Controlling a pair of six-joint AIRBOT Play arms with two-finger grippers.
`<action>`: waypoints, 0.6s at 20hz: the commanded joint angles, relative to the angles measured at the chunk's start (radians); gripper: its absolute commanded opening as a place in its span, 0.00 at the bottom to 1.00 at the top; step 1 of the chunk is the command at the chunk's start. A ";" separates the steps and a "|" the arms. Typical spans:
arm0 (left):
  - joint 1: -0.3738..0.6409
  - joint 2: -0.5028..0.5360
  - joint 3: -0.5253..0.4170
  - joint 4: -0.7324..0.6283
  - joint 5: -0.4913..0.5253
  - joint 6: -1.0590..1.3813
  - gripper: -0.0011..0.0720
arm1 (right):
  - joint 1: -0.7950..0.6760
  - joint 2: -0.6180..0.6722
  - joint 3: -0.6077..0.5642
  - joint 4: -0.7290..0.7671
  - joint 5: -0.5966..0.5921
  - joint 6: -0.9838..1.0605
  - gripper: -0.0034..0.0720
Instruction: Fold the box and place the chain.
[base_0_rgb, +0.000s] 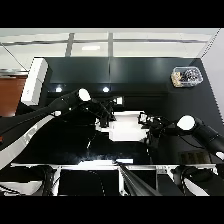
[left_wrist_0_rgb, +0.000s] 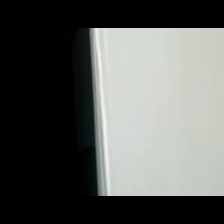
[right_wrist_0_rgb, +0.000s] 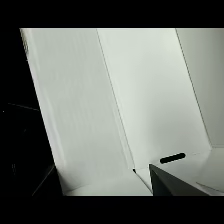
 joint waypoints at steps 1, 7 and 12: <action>0.000 0.000 0.000 -0.001 -0.002 0.001 0.05 | 0.002 0.000 0.014 -0.023 -0.038 0.001 0.99; 0.000 0.000 0.000 0.000 -0.002 0.001 0.05 | 0.002 0.000 0.072 -0.032 -0.165 -0.074 0.99; 0.000 0.000 0.000 0.000 -0.002 0.001 0.05 | -0.030 -0.002 0.079 0.024 -0.214 -0.206 0.99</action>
